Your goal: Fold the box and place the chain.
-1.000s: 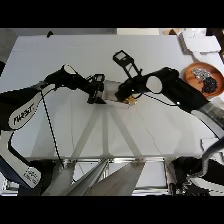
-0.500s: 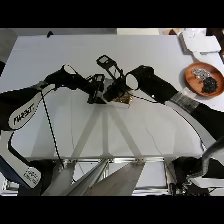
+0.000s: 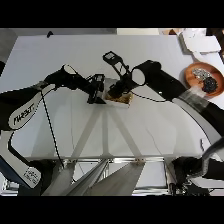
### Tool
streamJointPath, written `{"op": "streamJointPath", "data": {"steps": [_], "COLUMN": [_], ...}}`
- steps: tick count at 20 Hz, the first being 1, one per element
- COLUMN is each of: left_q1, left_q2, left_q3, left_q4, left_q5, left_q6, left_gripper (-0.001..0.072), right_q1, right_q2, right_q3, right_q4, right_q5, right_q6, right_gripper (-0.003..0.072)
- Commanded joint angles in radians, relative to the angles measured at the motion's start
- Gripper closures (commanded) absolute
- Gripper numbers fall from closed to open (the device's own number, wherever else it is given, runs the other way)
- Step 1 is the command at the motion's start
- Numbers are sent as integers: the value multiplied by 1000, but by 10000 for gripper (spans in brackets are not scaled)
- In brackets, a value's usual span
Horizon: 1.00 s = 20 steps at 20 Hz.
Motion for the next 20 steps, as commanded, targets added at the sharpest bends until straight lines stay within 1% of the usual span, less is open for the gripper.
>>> {"op": "streamJointPath", "data": {"steps": [1, 2, 4, 7, 8, 10, 12, 14, 15, 20], "left_q1": [0, 0, 0, 0, 0, 0, 0, 0, 0, 0], "left_q2": [0, 0, 0, 0, 0, 0, 0, 0, 0, 0], "left_q3": [0, 0, 0, 0, 0, 0, 0, 0, 0, 0], "left_q4": [0, 0, 0, 0, 0, 0, 0, 0, 0, 0], "left_q5": [0, 0, 0, 0, 0, 0, 0, 0, 0, 0], "left_q6": [0, 0, 0, 0, 0, 0, 0, 0, 0, 0], "left_gripper": [365, 365, 365, 365, 365, 365, 365, 365, 365, 365], "right_q1": [-45, -69, -140, -266, -301, -364, -407, -423, -423, -422], "right_q2": [93, 124, 169, 187, 187, 187, 181, 158, 134, -5], "right_q3": [0, -5, -28, -98, -134, -214, -286, -328, -333, -333], "right_q4": [2, 13, 91, 244, 277, 320, 350, 350, 351, 476], "right_q5": [94, 110, 126, 175, 174, 140, 62, 24, 26, 20], "right_q6": [-103, -145, -238, -397, -453, -594, -734, -925, -1015, -1308], "right_gripper": [302, 302, 301, 301, 301, 300, 298, 230, 197, 197]}}
